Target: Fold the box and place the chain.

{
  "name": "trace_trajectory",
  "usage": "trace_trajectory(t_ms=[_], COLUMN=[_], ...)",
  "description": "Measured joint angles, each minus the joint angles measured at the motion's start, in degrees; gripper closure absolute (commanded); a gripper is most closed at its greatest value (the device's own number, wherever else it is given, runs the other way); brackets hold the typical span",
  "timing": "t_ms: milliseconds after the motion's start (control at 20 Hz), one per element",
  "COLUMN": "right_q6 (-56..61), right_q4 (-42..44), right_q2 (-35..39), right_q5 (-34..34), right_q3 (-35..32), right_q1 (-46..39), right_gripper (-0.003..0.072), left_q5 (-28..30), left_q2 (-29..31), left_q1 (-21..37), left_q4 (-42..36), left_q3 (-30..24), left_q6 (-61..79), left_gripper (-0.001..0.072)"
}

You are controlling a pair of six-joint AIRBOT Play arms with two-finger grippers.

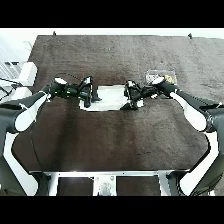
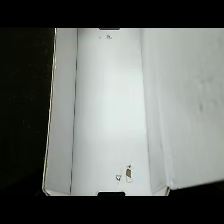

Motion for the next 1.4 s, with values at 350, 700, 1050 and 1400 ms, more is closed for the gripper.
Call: trace_trajectory(t_ms=[350,700,1050,1400], right_q6=[-0.11,-0.42,-1.27,-1.95], right_q4=[0.31,0.85,1.42,1.9], right_q2=[-0.81,-1.29,-1.38,-1.4], right_q5=[0.17,0.28,0.35,0.59], right_q3=[0.02,0.0,0.02,0.13], right_q1=[-0.22,-0.92,-0.59,0.22], right_gripper=[0.0071,0.0071,0.0071,0.0071], left_q5=[0.22,0.39,0.42,0.44], left_q2=[0.0,0.02,0.02,0.02], left_q1=[-0.02,-0.02,-0.02,-0.02], left_q4=[0.0,0.0,0.0,0.0], left_q3=[0.0,0.0,0.0,0.0], left_q6=[0.0,0.0,0.0,0.0], left_gripper=[0.0688,0.0689,0.0688,0.0688])
